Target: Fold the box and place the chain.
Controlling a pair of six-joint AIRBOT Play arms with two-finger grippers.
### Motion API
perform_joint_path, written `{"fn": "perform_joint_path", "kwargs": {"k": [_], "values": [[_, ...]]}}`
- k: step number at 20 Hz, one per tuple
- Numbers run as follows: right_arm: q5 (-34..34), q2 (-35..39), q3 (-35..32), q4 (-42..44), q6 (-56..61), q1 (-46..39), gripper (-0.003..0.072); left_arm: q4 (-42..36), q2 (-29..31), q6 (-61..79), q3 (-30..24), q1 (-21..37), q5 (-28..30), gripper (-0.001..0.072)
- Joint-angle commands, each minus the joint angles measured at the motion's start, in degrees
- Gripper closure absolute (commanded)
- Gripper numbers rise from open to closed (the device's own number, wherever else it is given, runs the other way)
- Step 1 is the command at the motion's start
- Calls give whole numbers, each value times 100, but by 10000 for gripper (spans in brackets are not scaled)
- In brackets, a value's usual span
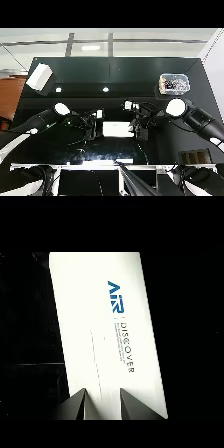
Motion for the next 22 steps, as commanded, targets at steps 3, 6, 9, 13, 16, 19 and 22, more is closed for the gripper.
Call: {"fn": "perform_joint_path", "kwargs": {"k": [3,6,9,13,16,19,22], "values": [[-96,2,0,48,22,2,31,2,0,7,-2,-2,-4,218],[-317,2,0,-61,11,92,-11,2,0,7,-2,-2,-4,217],[-629,-31,-2,-321,11,385,-11,2,0,7,-2,-2,-4,218],[-800,-162,0,-579,48,573,-1,2,0,7,-2,-2,-4,218],[-837,-162,4,-581,66,573,53,2,0,7,-2,-2,-4,218],[-815,-162,63,-579,195,573,220,2,0,7,-2,-2,-4,218],[-789,-162,166,-581,195,573,220,2,0,7,-2,-2,-4,217]]}}
